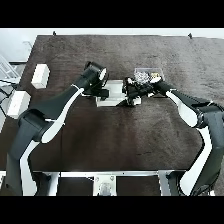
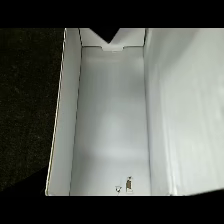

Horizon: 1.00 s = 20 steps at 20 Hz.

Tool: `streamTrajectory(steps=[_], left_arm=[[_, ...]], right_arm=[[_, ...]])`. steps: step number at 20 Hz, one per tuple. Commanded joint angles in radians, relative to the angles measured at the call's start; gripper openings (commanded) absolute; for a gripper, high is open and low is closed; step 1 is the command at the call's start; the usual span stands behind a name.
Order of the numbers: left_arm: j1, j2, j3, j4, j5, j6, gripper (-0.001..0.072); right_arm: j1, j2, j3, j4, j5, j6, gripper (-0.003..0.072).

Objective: Fold the box and place the chain.

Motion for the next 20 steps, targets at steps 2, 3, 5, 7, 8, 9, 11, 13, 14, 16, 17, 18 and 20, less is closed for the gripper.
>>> streamTrajectory(steps=[2,3,5,7,8,9,11,13,14,16,17,18,20], left_arm=[[0.001,0.026,0.022,-0.024,-0.076,0.08,0.0529],[0.001,0.042,0.033,-0.031,-0.085,0.104,0.0528],[0.001,0.087,0.049,-0.035,-0.102,0.149,0.0528],[0.008,0.143,0.05,-0.031,-0.103,0.207,0.0527],[0.021,0.173,0.05,-0.033,-0.111,0.253,0.0527],[0.034,0.2,0.05,-0.04,-0.112,0.29,0.0527],[0.072,0.256,0.048,-0.111,-0.107,0.386,0.0527],[0.118,0.297,0.048,-0.172,-0.096,0.536,0.0527],[0.135,0.306,0.048,-0.207,-0.074,0.645,0.0527],[0.154,0.304,0.034,-0.212,-0.051,0.822,0.0527],[0.17,0.304,0.016,-0.207,-0.053,0.911,0.0526],[0.202,0.304,-0.006,-0.234,-0.047,0.967,0.0527],[0.286,0.304,-0.063,-0.438,-0.008,1.203,0.0527]], right_arm=[[0.001,0.001,0.0,0.001,0.0,0.001,0.0587],[0.001,0.001,0.0,0.001,0.0,0.001,0.0587],[0.001,0.001,0.0,0.001,0.0,0.001,0.0587],[0.001,0.001,0.0,0.001,0.0,0.001,0.0587],[0.001,0.001,0.0,0.001,0.0,0.001,0.0587],[0.001,0.001,0.0,0.001,0.0,0.001,0.0587],[0.001,0.001,0.0,0.001,0.0,0.001,0.0587],[0.001,0.001,0.0,0.001,0.0,0.001,0.0587],[0.001,0.001,0.0,0.001,0.0,0.001,0.0587],[0.001,0.001,0.0,0.001,0.0,0.001,0.0587],[0.001,0.001,0.0,0.001,0.0,0.001,0.0587],[0.001,0.001,0.0,0.001,0.0,0.001,0.0587],[0.001,0.001,0.0,0.001,0.0,0.001,0.0587]])
